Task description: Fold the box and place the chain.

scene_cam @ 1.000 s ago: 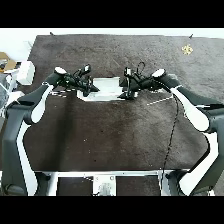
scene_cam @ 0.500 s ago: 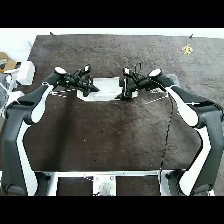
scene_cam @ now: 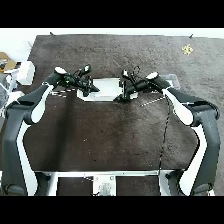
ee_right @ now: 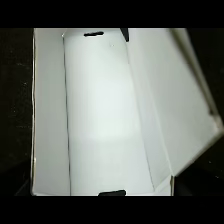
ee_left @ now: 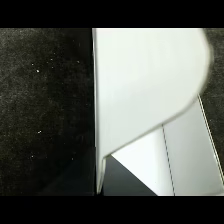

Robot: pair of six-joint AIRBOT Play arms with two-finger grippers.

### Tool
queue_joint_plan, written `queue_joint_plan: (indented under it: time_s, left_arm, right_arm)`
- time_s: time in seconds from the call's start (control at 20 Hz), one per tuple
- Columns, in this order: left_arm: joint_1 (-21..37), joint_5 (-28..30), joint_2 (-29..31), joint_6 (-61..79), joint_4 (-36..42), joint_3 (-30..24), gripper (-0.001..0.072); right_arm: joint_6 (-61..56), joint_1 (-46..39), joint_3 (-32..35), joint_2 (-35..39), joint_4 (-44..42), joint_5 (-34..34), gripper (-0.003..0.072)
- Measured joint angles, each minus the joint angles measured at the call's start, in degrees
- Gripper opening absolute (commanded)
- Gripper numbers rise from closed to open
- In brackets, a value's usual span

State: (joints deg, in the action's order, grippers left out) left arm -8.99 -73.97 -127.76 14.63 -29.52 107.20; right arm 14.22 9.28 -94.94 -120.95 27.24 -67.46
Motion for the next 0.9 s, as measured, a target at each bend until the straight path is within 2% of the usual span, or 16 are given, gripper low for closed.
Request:
queue_joint_plan:
  time_s: [0.9]
  left_arm:
    - [0.0,0.0,0.0,0.0,0.0,0.0,0.0013]
  right_arm:
    - [0.2,0.5,-2.5,-1.5,3.0,-1.2,0.0672]
